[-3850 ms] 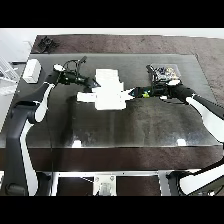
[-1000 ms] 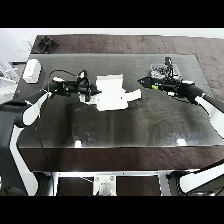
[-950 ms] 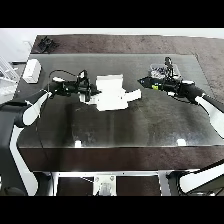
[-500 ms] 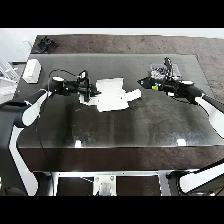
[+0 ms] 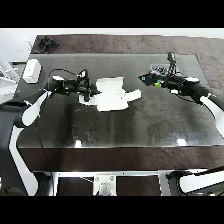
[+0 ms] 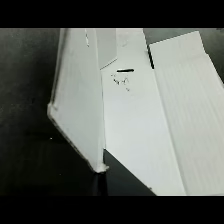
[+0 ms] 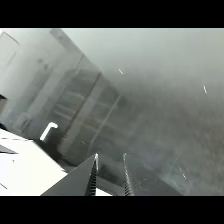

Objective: Fold the box and place the chain.

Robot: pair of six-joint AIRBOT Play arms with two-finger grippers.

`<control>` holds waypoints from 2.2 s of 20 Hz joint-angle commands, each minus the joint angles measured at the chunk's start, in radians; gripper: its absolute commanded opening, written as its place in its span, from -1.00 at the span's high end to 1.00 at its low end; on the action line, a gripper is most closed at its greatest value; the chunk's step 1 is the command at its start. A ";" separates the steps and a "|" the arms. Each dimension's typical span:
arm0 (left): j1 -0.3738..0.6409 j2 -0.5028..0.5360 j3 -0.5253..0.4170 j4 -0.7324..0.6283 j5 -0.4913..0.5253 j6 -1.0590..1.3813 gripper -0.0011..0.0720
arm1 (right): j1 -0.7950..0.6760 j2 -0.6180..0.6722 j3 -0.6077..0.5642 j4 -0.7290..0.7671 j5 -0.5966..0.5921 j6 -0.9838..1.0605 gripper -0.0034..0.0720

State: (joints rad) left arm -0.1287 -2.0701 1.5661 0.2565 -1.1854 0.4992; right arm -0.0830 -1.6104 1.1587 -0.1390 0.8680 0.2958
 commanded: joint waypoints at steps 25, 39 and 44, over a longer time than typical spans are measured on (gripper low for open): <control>0.000 0.001 0.001 -0.003 0.000 -0.001 0.92 | 0.206 0.171 -0.336 -0.356 0.064 -0.847 -1.00; 0.000 0.001 0.001 -0.003 0.000 -0.001 0.92 | 0.308 0.115 -0.332 -0.206 -0.185 -0.964 -1.00; 0.000 0.001 0.001 -0.003 0.000 -0.001 0.92 | 0.350 0.099 -0.332 -0.209 -0.319 -0.963 -1.00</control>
State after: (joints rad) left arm -0.1291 -2.0701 1.5661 0.2531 -1.1862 0.4976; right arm 0.2470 -1.5043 0.8257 -0.3470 0.6353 -0.6632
